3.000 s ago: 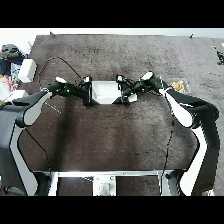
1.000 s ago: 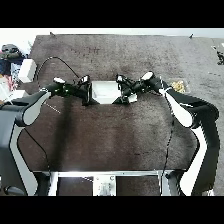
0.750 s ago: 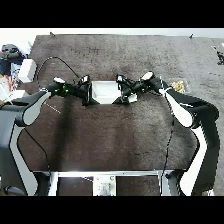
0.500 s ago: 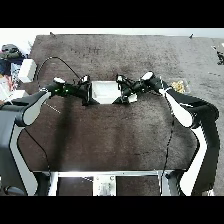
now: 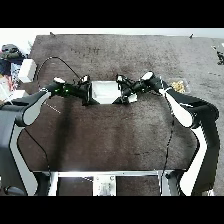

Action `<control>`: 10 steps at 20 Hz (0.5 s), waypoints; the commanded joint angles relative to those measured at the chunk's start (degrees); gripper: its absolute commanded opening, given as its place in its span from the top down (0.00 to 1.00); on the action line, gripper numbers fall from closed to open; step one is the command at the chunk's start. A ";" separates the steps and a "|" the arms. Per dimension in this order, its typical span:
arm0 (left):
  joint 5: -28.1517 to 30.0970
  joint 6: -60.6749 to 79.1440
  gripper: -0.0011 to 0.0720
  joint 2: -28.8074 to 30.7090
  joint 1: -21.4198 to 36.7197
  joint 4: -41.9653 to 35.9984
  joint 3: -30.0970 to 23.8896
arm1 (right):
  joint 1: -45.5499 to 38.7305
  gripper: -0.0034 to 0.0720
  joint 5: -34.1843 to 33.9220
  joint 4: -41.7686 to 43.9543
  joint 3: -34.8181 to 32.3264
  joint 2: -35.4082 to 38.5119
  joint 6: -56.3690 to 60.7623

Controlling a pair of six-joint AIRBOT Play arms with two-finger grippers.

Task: Fold the box and place the chain.

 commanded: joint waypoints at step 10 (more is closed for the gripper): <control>0.02 0.02 0.67 -0.04 -0.04 -0.02 0.02 | 0.02 0.04 0.02 0.22 0.04 0.28 0.07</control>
